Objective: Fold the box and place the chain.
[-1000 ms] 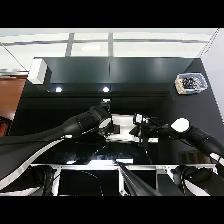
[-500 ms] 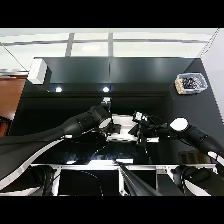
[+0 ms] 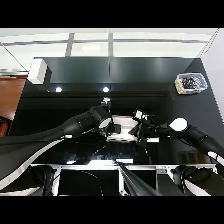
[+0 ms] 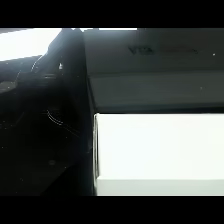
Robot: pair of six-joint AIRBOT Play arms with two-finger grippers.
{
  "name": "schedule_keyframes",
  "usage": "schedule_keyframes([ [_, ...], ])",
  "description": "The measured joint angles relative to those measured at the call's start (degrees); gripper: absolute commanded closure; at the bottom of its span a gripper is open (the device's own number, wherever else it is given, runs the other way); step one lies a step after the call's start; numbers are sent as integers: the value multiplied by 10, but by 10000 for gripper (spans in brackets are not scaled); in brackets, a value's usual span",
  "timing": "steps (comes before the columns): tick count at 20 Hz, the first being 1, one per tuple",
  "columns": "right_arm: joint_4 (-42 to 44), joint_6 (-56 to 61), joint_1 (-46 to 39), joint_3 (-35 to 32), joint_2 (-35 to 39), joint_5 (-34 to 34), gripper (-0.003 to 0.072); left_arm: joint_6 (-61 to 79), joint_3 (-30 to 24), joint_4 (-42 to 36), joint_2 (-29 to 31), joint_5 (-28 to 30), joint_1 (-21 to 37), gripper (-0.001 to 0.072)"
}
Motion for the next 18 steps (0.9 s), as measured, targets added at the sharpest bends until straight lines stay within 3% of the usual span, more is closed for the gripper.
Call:
schedule_keyframes([
  [4, -44, 96, -33, 18, 24, 36, 677, -1, 0, 0, 0, 4, 0, 686],
  [10, -151, 333, -223, 75, 105, 211, 677, 2, 0, 0, 0, -2, 0, 686],
  [14, -247, 556, -388, 59, 122, 197, 677, 1, 0, 1, 0, -2, 0, 686],
  [18, -248, 675, -454, 4, 114, 192, 677, 1, 0, 1, 0, -1, 0, 686],
])
